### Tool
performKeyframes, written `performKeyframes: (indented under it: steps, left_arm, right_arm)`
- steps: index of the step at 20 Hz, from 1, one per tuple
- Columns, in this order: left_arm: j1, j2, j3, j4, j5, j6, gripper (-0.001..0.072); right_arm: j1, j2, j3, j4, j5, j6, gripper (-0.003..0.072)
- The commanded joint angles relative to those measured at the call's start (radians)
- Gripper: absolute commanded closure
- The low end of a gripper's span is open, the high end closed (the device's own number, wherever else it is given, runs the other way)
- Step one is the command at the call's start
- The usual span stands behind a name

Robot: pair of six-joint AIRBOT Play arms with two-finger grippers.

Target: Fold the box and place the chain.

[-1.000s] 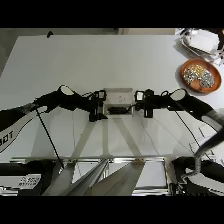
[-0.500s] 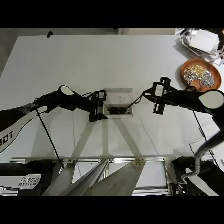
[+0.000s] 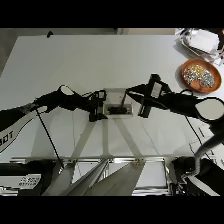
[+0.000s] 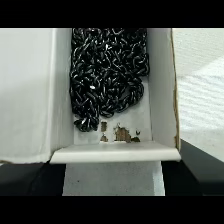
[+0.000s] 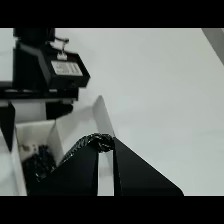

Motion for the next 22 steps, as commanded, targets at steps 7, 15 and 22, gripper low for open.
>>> performKeyframes:
  steps: [7, 15, 22]
  left_arm:
    - [0.0, 0.0, 0.0, 0.0, 0.0, 0.0, 0.0528]
    - [0.0, 0.0, 0.0, 0.0, 0.0, 0.0, 0.0528]
    - [0.0, 0.0, 0.0, 0.0, 0.0, 0.0, 0.0528]
  right_arm:
    - [0.06, -0.306, 0.009, 0.031, -0.063, 0.07, 0.0672]
    - [0.024, -0.374, 0.134, -0.174, 0.149, 0.307, 0.0379]
    - [-0.137, -0.409, 0.621, -0.319, 0.516, 0.4, 0.0409]
